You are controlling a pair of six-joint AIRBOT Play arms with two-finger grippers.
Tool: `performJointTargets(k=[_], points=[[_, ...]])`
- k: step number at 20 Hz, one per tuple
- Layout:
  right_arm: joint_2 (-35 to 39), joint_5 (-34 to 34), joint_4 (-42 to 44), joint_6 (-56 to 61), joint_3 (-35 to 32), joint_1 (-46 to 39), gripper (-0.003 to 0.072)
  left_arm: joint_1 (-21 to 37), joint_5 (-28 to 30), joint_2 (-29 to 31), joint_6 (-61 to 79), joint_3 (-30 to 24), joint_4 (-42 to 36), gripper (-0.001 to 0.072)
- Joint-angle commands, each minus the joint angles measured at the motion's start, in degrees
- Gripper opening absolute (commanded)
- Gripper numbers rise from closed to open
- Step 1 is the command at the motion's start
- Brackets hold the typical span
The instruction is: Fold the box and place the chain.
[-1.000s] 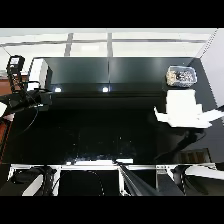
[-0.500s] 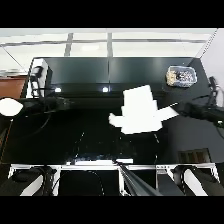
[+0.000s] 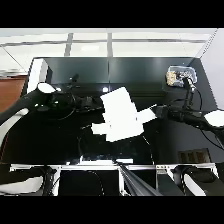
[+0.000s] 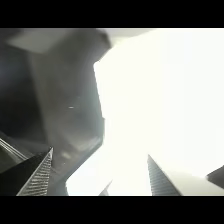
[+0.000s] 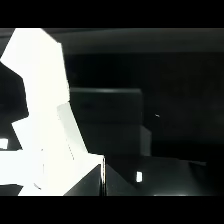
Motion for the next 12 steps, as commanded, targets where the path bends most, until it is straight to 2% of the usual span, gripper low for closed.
performJointTargets(k=[1, 6, 9, 10, 11, 12], points=[[0.15, -0.57, -0.04, 0.52, -0.15, 1.57, 0.0015, -0.42, -8.68, -10.27, 3.13, 6.19, -5.57, 0.0701], [0.13, -0.35, -0.04, 0.50, -0.15, 1.57, 0.0015, -3.63, -11.85, -15.08, 4.42, 10.23, -6.43, 0.0701], [0.13, -0.22, -0.04, 0.52, -0.15, 1.57, 0.0015, -5.11, -19.74, -17.27, 18.49, 12.09, -13.03, 0.0695], [0.13, -0.17, -0.04, 0.52, -0.15, 1.57, 0.0015, -5.07, -21.27, -17.62, 21.73, 12.68, -12.55, 0.0693], [0.15, -0.13, -0.04, 0.50, -0.15, 1.57, 0.0015, -4.90, -21.62, -17.97, 22.95, 13.18, -10.67, 0.0671], [0.15, 0.07, -0.04, 0.52, -0.15, 1.57, 0.0015, -4.83, -22.03, -18.58, 23.08, 13.88, -8.24, 0.0578]])
